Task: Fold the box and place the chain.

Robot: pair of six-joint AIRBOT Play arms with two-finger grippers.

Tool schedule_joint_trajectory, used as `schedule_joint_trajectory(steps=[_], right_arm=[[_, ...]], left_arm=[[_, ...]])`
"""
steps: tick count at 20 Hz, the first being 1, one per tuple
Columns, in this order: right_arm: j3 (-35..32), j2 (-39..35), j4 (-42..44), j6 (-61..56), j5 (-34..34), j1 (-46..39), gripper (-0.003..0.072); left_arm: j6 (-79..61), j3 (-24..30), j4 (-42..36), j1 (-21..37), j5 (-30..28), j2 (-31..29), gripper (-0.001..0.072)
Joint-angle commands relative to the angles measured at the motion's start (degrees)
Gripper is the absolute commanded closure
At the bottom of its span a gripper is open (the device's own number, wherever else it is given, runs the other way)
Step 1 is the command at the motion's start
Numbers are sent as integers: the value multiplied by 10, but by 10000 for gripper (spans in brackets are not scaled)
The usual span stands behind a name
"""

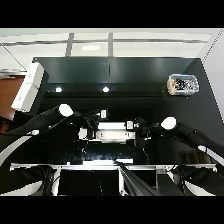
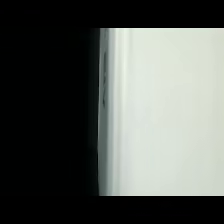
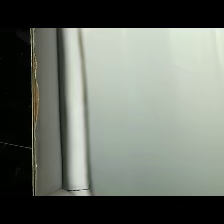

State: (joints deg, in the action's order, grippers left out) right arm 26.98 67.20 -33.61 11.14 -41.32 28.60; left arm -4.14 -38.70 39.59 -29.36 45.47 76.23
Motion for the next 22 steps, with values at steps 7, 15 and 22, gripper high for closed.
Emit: schedule_joint_trajectory(steps=[7, 15, 22], right_arm=[[0, -1, 0, -2, -5, -6, 88], [0, 5, 1, -2, 3, -6, 88], [-1, 9, 1, -2, 3, -5, 88]], left_arm=[[-1, 0, 0, 0, 0, 0, 680], [-1, 0, 0, 0, 0, 0, 680], [-1, 0, 0, 0, 0, 0, 680]])
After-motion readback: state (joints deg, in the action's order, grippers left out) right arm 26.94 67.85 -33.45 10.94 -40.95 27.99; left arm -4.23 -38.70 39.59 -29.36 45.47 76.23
